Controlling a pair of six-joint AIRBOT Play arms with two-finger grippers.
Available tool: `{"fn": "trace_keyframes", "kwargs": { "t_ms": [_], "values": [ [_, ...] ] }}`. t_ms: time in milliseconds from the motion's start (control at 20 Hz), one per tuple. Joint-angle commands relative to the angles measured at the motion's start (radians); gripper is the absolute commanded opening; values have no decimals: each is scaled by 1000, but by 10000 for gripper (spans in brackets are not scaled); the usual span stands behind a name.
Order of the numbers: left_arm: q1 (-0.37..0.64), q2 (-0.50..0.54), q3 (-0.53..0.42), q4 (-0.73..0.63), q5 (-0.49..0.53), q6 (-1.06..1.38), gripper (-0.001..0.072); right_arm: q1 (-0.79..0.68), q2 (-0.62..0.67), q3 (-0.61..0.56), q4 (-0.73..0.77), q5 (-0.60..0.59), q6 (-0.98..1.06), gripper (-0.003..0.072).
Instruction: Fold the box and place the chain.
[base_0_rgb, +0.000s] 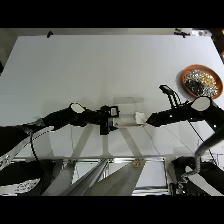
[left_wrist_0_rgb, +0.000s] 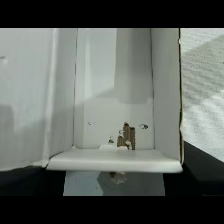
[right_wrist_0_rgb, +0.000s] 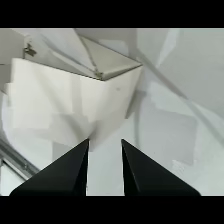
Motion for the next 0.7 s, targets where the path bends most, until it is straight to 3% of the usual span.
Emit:
{"fn": "trace_keyframes", "kwargs": {
  "t_ms": [0,250,300,450,550,650],
  "values": [
    [0,0,0,0,0,0,173,13,3,1,48,9,0,242],
    [0,0,0,0,0,0,173,27,3,1,56,-18,0,376],
    [0,0,0,0,0,0,173,45,0,1,57,-47,1,467],
    [0,0,0,0,0,0,173,109,-24,1,54,-127,16,487],
    [0,0,0,0,0,0,173,146,-43,1,47,-170,31,547],
    [0,0,0,0,0,0,173,180,-47,1,26,-216,65,547]
  ]
}}
